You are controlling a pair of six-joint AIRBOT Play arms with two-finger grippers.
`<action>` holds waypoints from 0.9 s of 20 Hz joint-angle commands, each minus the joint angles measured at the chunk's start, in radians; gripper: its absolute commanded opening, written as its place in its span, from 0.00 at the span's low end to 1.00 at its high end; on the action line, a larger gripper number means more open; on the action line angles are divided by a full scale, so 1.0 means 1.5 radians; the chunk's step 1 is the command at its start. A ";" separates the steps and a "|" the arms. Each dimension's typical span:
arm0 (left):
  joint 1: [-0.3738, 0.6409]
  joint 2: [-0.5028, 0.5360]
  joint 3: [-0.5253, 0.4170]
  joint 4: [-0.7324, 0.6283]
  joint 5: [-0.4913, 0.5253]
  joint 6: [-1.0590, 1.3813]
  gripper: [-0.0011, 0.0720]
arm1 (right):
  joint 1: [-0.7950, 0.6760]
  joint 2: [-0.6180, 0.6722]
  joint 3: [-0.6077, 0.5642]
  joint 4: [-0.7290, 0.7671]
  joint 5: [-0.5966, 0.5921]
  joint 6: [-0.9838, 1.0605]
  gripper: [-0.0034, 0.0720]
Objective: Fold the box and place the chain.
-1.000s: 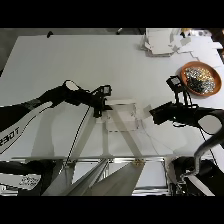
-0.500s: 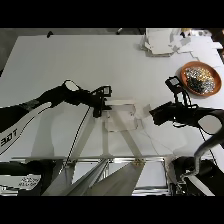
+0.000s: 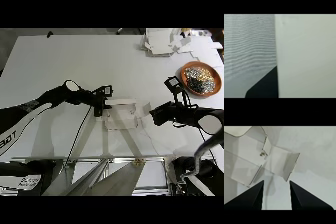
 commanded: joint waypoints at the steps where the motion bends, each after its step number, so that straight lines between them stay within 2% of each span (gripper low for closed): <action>1: -0.001 -0.003 0.001 0.002 0.010 -0.001 0.02 | 0.000 0.000 0.000 0.001 0.004 -0.007 0.52; 13: -0.001 -0.004 0.001 -0.002 0.010 -0.003 0.03 | 0.000 -0.001 0.000 0.001 0.018 -0.008 0.52; 18: -0.001 -0.004 0.001 -0.002 0.010 -0.003 0.03 | 0.000 -0.002 0.000 0.003 0.012 -0.053 0.52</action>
